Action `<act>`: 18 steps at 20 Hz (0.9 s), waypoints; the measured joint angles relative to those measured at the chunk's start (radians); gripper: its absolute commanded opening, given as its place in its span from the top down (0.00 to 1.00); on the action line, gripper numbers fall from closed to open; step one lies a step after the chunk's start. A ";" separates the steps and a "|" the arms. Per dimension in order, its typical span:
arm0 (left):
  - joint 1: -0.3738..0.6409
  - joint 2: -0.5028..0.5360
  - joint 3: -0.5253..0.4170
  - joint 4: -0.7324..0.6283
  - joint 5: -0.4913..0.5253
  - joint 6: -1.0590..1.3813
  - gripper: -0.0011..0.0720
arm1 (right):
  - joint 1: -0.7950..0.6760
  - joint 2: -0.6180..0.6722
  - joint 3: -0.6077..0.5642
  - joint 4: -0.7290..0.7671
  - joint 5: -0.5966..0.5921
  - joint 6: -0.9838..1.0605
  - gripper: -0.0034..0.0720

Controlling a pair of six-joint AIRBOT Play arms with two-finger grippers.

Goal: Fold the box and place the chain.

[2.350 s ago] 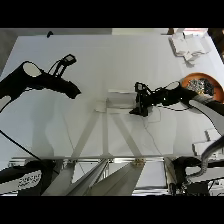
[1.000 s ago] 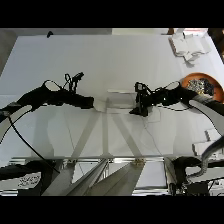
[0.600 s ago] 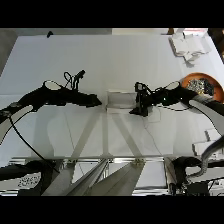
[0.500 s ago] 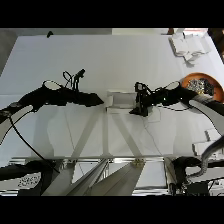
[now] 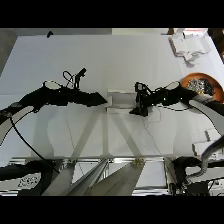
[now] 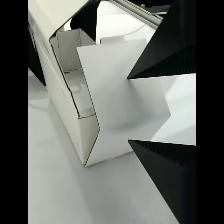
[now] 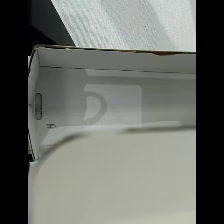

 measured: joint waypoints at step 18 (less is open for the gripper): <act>-0.101 0.008 0.000 0.048 0.136 0.018 0.42 | 0.000 0.000 0.000 0.000 0.000 0.000 0.30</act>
